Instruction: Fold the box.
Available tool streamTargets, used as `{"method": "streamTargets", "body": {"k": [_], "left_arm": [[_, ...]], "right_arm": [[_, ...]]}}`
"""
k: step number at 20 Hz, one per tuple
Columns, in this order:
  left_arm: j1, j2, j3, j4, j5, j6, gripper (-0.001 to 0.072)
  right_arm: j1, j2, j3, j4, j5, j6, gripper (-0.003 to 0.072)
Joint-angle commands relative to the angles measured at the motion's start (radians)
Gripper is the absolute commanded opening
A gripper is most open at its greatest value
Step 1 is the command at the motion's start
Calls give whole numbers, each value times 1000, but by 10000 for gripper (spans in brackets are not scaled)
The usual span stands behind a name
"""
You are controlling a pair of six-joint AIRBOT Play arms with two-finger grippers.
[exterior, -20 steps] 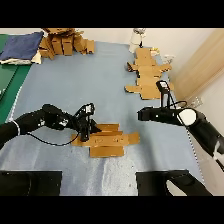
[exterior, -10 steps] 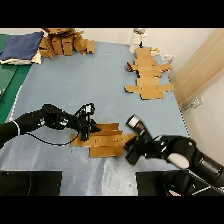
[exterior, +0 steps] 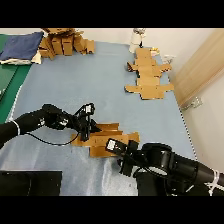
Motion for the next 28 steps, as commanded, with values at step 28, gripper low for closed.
{"method": "streamTargets", "body": {"k": [28], "left_arm": [[0, -1, 1, -6, -68, -3, 12]], "right_arm": [[-434, -81, -6, 600, -140, -1057, 384]]}}
